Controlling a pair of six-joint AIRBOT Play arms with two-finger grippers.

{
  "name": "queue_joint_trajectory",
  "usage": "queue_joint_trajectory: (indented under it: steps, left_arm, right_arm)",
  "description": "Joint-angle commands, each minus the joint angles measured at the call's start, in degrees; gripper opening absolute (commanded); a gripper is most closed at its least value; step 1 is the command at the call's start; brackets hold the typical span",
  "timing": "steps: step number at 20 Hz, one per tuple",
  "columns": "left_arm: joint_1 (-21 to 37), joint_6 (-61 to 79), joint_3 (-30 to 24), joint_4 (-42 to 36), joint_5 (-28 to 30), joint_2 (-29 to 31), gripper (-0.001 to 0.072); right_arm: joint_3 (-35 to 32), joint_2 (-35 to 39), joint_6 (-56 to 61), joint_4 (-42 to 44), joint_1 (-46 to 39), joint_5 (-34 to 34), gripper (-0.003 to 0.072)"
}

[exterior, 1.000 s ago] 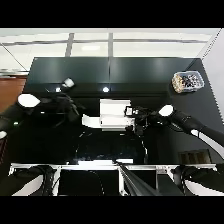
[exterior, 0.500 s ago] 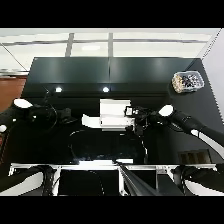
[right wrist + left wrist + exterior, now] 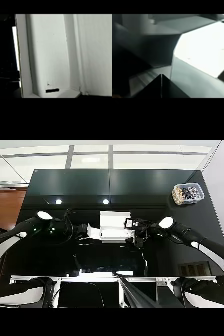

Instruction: Fold the box and place the chain.

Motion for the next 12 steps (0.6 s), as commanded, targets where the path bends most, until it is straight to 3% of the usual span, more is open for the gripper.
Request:
queue_joint_trajectory:
  steps: [1,2,3,8,12]
  left_arm:
    - [-0.35,3.93,2.86,-1.75,-2.36,-0.44,0.0244]
    - [0.20,4.31,3.91,-1.70,-3.19,-0.42,0.0403]
    - [0.63,4.74,4.98,-1.70,-4.09,-0.42,0.0490]
    - [-1.29,4.74,8.55,-1.55,-7.21,-0.42,0.0511]
    - [-6.62,3.98,8.94,-0.33,-4.35,-0.42,0.0510]
  right_arm:
    - [0.00,0.02,0.00,0.02,0.00,0.02,0.0489]
    - [0.00,0.02,0.02,0.04,0.00,0.02,0.0489]
    - [0.00,0.02,0.00,0.02,0.00,0.02,0.0489]
    - [0.00,0.02,0.02,0.02,0.00,0.02,0.0489]
    - [0.00,0.02,0.00,0.04,0.00,0.00,0.0489]
